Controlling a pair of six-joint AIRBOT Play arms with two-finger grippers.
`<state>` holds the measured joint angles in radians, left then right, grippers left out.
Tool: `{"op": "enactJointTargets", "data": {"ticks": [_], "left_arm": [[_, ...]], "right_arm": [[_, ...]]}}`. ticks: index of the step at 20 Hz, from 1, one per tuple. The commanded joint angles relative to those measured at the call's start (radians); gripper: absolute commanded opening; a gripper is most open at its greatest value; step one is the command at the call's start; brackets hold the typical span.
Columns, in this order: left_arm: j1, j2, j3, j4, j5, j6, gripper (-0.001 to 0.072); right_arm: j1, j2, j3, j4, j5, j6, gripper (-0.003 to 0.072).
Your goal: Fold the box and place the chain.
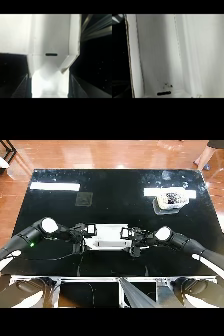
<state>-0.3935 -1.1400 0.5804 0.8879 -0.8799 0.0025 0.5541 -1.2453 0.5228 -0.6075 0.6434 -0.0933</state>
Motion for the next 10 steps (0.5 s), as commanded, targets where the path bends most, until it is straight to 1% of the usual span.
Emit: {"op": "enactJointTargets", "data": {"ticks": [1,3,5,6,7,8,9,10], "left_arm": [[-0.021,-0.017,0.000,-0.011,0.050,0.023,0.0636],[-0.033,-0.017,0.000,-0.011,0.053,0.023,0.0633],[-0.048,-0.017,0.000,-0.011,0.047,0.023,0.0601],[-0.053,-0.017,0.000,-0.010,0.043,0.023,0.0550],[-0.056,-0.017,0.000,-0.009,0.037,0.023,0.0438],[-0.056,-0.017,0.001,-0.007,0.037,0.023,0.0379],[-0.056,-0.017,0.002,-0.007,0.038,0.023,0.0335],[-0.056,-0.017,0.002,-0.009,0.039,0.023,0.0309]], "right_arm": [[0.001,-0.001,-0.001,0.000,0.000,0.000,0.0240],[0.001,-0.001,-0.001,0.000,0.000,0.000,0.0240],[0.001,-0.001,-0.001,0.000,0.000,0.000,0.0240],[0.001,-0.001,-0.001,0.000,0.000,0.000,0.0240],[0.001,-0.001,-0.001,0.000,0.000,0.000,0.0240],[0.001,-0.001,0.000,0.000,0.000,0.000,0.0240],[0.001,-0.001,-0.001,0.000,0.000,0.000,0.0240],[0.001,-0.001,-0.001,0.000,0.000,0.000,0.0240]]}}
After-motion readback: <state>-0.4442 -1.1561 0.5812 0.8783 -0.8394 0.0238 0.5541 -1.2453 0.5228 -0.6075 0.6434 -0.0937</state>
